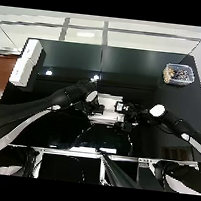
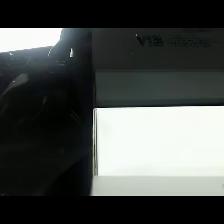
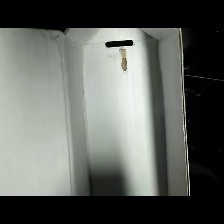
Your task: Fold the box and place the chain.
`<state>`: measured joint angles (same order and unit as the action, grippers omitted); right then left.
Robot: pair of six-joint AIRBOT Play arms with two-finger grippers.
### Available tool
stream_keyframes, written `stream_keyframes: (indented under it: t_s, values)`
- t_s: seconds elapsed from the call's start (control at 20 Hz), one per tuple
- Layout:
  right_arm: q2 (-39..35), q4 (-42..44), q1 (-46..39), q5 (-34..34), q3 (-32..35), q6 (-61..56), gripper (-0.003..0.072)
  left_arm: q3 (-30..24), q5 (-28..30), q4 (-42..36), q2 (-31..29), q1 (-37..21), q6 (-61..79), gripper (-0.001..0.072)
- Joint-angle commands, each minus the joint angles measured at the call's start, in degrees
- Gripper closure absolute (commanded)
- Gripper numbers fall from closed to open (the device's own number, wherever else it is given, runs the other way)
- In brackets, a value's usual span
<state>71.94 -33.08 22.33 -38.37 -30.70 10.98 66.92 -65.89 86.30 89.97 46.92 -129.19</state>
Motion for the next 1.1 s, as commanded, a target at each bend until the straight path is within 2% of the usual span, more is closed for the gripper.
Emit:
stream_keyframes:
  t_s: [0.0, 0.05, 0.1, 0.2, 0.25, 0.3, 0.35, 0.55, 0.6, 0.65, 0.7, 0.95, 1.05]
  values:
    - [0.02, 0.02, 0.0, 0.0, 0.0, -0.02, 0.0558, 0.2, 0.24, 0.28, 0.0, 0.15, -0.2, 0.0484]
    - [0.02, 0.04, 0.0, 0.0, 0.0, -0.02, 0.0559, 0.2, 0.26, 0.5, 0.02, 0.15, -0.26, 0.0342]
    - [0.0, 0.04, 0.0, 0.0, 0.0, -0.02, 0.0559, 0.2, 0.31, 0.7, 0.02, 0.09, -0.26, 0.0284]
    - [0.0, 0.04, 0.0, 0.0, 0.0, -0.04, 0.0559, 0.2, 0.26, 0.7, 0.02, -0.07, -0.28, 0.0288]
    - [0.02, 0.04, 0.0, 0.0, 0.0, -0.02, 0.0559, 0.2, 0.31, 0.72, 0.02, -0.07, -0.33, 0.0349]
    - [0.02, 0.04, 0.0, 0.0, 0.0, -0.02, 0.0559, 0.2, 0.5, 0.7, 0.02, -0.07, -0.26, 0.0603]
    - [0.0, 0.04, 0.0, 0.0, 0.0, -0.02, 0.0559, 0.2, 0.94, 0.66, 0.02, -0.07, -0.2, 0.0686]
    - [0.02, 0.07, 0.0, -0.02, 0.0, -0.07, 0.0557, 0.2, 0.83, 0.68, 0.02, -0.07, -0.22, 0.0686]
    - [0.0, 0.07, 0.0, -0.5, 0.0, -0.39, 0.0453, 0.2, 0.79, 0.68, 0.02, -0.07, -0.22, 0.0686]
    - [0.0, 0.07, 0.0, -0.61, 0.0, -0.76, 0.0205, 0.2, 0.68, 0.68, 0.02, -0.07, -0.22, 0.0686]
    - [-0.02, -0.04, 0.0, -0.66, 0.0, -1.88, 0.0113, 0.2, 0.66, 0.68, 0.02, -0.09, -0.22, 0.0686]
    - [-4.76, -6.16, -2.27, -8.52, -0.13, -8.24, 0.0118, 0.2, 0.2, 0.68, 0.02, -0.07, -0.02, 0.0686]
    - [-7.52, -9.18, -3.02, -8.76, -0.13, -8.22, 0.0117, 0.2, 0.22, 0.66, 0.02, -0.07, -0.02, 0.0686]
